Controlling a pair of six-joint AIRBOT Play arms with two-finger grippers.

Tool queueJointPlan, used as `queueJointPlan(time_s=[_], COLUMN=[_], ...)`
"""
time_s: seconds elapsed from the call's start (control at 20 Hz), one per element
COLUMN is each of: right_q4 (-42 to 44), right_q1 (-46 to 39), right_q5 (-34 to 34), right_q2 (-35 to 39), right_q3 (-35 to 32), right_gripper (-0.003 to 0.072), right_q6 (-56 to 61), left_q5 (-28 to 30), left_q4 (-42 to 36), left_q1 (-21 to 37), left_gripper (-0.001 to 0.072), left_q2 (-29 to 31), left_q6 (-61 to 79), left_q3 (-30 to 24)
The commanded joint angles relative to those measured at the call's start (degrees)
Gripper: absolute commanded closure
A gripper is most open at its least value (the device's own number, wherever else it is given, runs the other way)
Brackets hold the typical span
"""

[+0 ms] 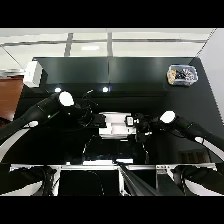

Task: Fold the box and place the chain.

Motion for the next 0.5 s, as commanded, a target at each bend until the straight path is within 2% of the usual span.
queueJointPlan(time_s=[0.0,0.25,0.45], right_q4=[0.02,0.0,0.02], right_q1=[0.02,0.02,0.02], right_q5=[0.02,0.02,0.02], right_q2=[-0.04,-0.04,-0.04], right_q3=[-0.02,-0.02,-0.02], right_gripper=[0.0367,0.0367,0.0367], right_q6=[0.0,0.0,0.0], left_q5=[-0.33,1.22,4.44], left_q4=[2.73,12.39,13.03], left_q1=[-0.87,-5.03,-8.81], left_gripper=[0.0267,0.0267,0.0267], left_q2=[0.02,0.02,0.02], left_q6=[-5.6,-15.96,-19.87], left_q3=[1.2,1.38,1.42])
